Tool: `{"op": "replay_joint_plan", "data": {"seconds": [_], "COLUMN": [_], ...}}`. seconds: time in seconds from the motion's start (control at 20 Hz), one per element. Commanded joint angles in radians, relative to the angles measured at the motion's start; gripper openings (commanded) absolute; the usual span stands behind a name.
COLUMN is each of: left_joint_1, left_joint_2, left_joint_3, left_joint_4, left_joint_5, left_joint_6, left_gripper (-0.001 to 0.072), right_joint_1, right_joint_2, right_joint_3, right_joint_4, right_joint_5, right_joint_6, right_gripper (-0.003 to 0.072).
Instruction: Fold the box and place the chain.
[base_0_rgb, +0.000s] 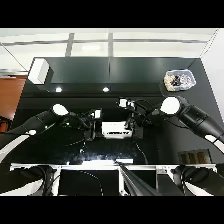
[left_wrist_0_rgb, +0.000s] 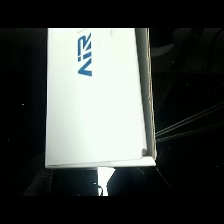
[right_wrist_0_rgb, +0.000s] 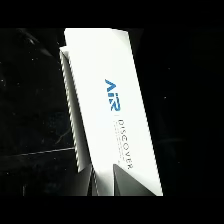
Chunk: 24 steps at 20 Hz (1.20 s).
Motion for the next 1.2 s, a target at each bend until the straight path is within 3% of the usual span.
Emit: {"op": "replay_joint_plan", "data": {"seconds": [0.0,0.95,1.15], "left_joint_1": [-0.001,-0.001,-0.001], "left_joint_2": [-0.001,-0.001,-0.001], "left_joint_3": [0.000,0.000,0.000], "left_joint_4": [0.000,0.000,0.000], "left_joint_5": [0.000,0.000,0.000], "left_joint_6": [0.000,0.000,0.000], "left_gripper": [0.0275,0.0275,0.0275], "right_joint_1": [0.001,0.002,0.001], "right_joint_2": [0.000,0.000,-0.001], "right_joint_3": [0.000,-0.030,-0.034], "right_joint_4": [-0.017,-0.012,-0.012], "right_joint_5": [0.002,0.027,-0.033], "right_joint_6": [0.002,0.018,0.032], "right_gripper": [0.0130,0.0131,0.0131]}}
